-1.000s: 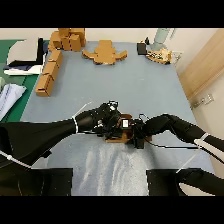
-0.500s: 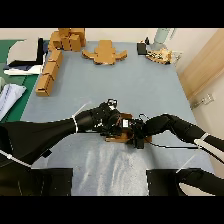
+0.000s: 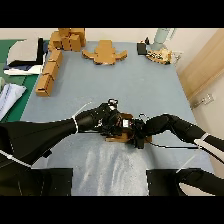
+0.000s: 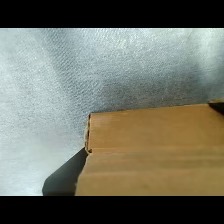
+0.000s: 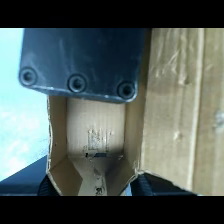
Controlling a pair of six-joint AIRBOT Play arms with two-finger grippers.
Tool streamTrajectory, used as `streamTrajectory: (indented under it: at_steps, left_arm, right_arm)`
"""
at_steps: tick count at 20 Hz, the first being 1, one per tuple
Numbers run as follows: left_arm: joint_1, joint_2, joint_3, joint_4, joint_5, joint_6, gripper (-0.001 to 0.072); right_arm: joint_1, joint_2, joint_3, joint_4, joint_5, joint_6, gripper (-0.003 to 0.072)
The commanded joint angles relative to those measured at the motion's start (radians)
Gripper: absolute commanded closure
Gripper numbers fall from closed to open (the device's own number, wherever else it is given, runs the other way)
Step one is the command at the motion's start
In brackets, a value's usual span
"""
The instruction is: Fold the box.
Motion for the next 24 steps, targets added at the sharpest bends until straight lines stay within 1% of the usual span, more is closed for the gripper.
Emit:
streamTrajectory:
  at_steps: [1,2,3,8,11,15,24]
  left_arm:
    - [-0.001,0.0,0.001,-0.007,0.006,0.001,0.0685]
    - [0.0,0.0,0.001,-0.007,0.007,0.0,0.0508]
    - [0.0,0.0,0.001,-0.008,0.007,-0.003,0.0398]
    - [0.0,0.0,0.001,-0.008,0.007,-0.018,0.0399]
    - [0.019,0.002,0.006,-0.02,-0.005,-0.037,0.0398]
    - [0.055,0.002,0.051,-0.054,-0.062,-0.032,0.0397]
    - [0.081,0.002,0.128,-0.072,-0.183,-0.024,0.0397]
  right_arm:
    - [0.001,0.0,0.0,0.0,0.0,-0.001,0.0187]
    - [0.001,0.0,0.0,0.0,0.0,-0.002,0.0188]
    - [0.001,0.0,0.0,0.0,0.0,-0.002,0.0188]
    - [0.001,0.0,0.0,0.0,0.0,-0.002,0.0188]
    - [0.001,0.0,0.0,0.0,0.0,-0.002,0.0187]
    - [0.0,0.0,0.0,0.0,0.0,-0.002,0.0187]
    - [0.0,0.0,0.0,0.0,0.0,-0.001,0.0188]
